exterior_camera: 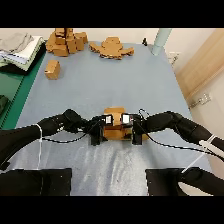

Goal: Fold the box.

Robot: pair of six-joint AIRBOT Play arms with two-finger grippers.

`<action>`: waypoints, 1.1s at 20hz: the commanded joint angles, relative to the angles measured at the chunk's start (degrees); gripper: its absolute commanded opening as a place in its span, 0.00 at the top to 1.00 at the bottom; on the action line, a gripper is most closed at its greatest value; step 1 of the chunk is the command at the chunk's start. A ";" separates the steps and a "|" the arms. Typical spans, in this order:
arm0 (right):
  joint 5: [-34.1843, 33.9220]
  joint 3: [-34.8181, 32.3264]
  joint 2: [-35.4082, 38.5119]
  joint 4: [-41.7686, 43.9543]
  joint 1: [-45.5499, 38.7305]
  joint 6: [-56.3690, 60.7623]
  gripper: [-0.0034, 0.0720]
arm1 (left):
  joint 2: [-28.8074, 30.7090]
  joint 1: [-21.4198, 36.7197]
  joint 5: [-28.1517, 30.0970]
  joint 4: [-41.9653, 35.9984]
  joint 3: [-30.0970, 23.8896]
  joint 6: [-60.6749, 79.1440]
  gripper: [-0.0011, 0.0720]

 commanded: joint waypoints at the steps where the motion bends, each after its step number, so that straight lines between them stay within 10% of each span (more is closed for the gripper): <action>1: 1.40 -0.04 -1.29 0.24 1.01 -0.17 0.23 | 0.02 0.02 0.02 0.00 0.02 0.02 0.41; 8: 1.03 -0.02 -1.14 -0.68 1.01 2.58 0.25 | 0.02 0.02 0.00 0.00 0.04 0.02 0.41; 12: -4.68 1.46 3.74 -18.49 0.98 32.85 0.95 | 0.02 0.02 0.00 0.00 0.02 0.02 0.41; 18: -20.94 3.82 12.66 -51.08 -2.36 83.87 0.95 | 0.02 0.02 0.02 0.00 0.02 0.02 0.41; 22: -17.59 0.20 8.59 -38.25 -13.90 88.39 0.95 | 0.02 0.02 0.02 0.00 0.02 0.02 0.41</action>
